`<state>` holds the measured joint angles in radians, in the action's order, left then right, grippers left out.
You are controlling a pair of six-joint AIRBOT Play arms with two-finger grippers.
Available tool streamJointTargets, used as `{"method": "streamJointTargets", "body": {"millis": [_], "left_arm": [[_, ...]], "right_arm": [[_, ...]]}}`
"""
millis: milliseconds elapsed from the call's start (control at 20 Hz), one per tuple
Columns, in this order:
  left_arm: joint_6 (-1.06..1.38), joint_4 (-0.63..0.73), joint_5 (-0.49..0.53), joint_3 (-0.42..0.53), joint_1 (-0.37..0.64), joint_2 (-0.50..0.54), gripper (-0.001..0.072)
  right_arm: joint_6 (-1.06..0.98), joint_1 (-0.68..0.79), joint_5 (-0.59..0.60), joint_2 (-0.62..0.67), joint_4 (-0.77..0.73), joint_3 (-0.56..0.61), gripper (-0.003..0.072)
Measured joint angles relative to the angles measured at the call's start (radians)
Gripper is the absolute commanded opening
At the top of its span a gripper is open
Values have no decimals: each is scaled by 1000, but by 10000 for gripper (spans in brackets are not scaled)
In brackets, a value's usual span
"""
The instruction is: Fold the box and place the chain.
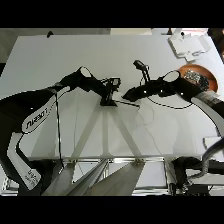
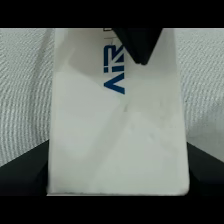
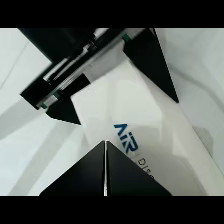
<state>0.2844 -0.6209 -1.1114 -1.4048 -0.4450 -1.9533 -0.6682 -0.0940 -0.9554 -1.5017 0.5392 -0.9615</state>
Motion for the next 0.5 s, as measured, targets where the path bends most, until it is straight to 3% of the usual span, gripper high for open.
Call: {"method": "streamJointTargets", "body": {"millis": [500], "left_arm": [[1, 0, 0, 0, 0, 0, 151]], "right_arm": [[-62, 2, 9, -21, 87, 36, 11]]}}
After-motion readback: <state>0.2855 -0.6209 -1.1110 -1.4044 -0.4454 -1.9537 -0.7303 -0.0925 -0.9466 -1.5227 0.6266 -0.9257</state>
